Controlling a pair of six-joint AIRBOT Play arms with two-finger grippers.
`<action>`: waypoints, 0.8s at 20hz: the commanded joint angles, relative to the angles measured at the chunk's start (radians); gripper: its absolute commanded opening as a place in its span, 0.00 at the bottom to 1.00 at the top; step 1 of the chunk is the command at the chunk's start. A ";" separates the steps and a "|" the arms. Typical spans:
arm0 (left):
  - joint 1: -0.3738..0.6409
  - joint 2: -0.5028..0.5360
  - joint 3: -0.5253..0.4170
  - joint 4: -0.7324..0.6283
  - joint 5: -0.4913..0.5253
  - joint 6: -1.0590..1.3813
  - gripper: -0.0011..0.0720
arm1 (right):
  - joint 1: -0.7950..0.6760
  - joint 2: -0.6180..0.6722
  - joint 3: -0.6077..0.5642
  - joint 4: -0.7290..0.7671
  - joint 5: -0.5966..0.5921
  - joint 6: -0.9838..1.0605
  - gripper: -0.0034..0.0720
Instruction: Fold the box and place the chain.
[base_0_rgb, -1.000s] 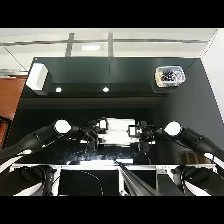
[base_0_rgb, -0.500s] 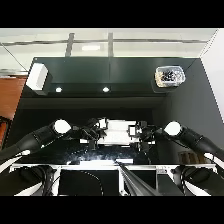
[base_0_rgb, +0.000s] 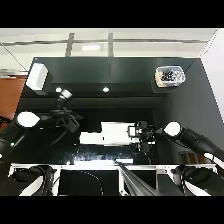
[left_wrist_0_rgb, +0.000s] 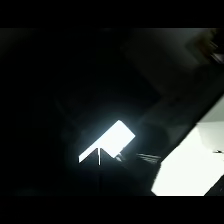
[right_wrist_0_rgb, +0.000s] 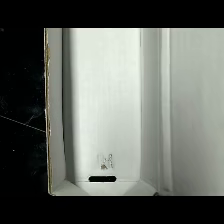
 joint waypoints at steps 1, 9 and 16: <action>0.200 -0.002 -0.030 0.042 -0.156 -0.520 0.05 | 0.001 0.000 0.001 0.000 0.000 0.001 0.37; 0.178 -0.359 -0.077 -0.306 -0.386 -0.370 0.05 | 0.001 0.000 0.001 0.000 0.000 0.002 0.37; 0.024 -0.431 -0.075 -0.419 -0.332 -0.250 0.05 | 0.001 0.000 0.001 0.000 0.000 0.002 0.37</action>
